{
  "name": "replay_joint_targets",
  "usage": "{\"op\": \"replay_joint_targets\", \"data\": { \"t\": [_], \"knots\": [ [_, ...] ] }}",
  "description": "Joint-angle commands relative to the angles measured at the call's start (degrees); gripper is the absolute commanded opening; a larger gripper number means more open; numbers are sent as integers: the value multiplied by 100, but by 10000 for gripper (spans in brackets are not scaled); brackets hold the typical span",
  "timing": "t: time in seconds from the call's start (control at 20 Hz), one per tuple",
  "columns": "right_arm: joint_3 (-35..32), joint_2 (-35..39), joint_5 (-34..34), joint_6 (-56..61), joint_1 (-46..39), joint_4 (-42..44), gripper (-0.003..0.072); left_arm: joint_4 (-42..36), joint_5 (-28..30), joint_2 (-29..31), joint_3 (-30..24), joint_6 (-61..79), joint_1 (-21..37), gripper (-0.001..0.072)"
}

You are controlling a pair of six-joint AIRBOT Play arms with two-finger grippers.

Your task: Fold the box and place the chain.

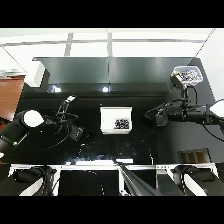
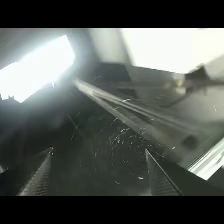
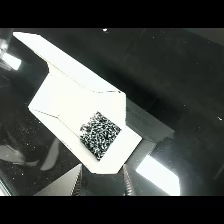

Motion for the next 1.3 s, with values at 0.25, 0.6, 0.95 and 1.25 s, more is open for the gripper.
{"op": "replay_joint_targets", "data": {
  "t": [0.25,0.6,0.95,1.25],
  "knots": [
    [-2,2,-87,28,4,-35,314,-861,1217,-538,-11,5805,-625,711],
    [-2,2,-109,146,2,-37,314,-2039,721,-1974,684,7060,-365,713],
    [-2,2,-109,146,4,-37,314,-2044,1045,-2260,697,7086,-358,712],
    [-2,2,-160,144,4,-37,314,-2312,1082,-2365,697,7165,-369,712]
  ]
}}
